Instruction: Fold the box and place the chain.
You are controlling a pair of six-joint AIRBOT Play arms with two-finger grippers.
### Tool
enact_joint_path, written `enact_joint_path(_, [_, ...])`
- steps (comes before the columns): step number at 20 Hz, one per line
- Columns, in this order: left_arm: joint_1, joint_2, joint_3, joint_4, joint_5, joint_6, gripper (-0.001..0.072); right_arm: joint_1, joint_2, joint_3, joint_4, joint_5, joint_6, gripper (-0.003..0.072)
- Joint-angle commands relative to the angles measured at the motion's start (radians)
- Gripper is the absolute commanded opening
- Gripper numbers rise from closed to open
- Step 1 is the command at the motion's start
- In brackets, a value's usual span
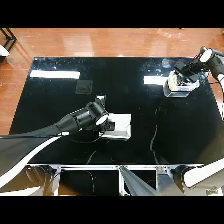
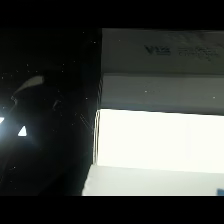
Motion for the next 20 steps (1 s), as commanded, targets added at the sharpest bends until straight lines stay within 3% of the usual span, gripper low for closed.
enact_joint_path(1, [0.002, 0.0, 0.0, 0.002, -0.001, 0.0, 0.0018, -0.004, -0.007, 0.002, 0.009, -0.005, 0.003, 0.0412])
enact_joint_path(14, [0.002, 0.0, 0.0, -0.005, 0.0, 0.0, 0.0018, -0.005, -0.079, 0.002, 0.104, 0.01, -0.007, 0.041])
enact_joint_path(15, [0.002, 0.0, 0.0, -0.005, 0.001, 0.0, 0.0018, -0.005, -0.08, 0.002, 0.116, 0.011, -0.026, 0.0289])
enact_joint_path(16, [0.002, 0.0, 0.0, -0.005, 0.0, 0.0, 0.0018, -0.005, -0.08, 0.002, 0.136, 0.01, -0.065, 0.0098])
enact_joint_path(17, [0.002, 0.0, 0.0, -0.005, 0.0, 0.0, 0.0018, -0.006, -0.08, 0.005, 0.157, 0.013, -0.084, 0.0023])
enact_joint_path(20, [0.002, 0.0, 0.0, -0.005, 0.001, 0.0, 0.0018, -0.016, -0.079, 0.042, 0.169, 0.068, -0.123, 0.002])
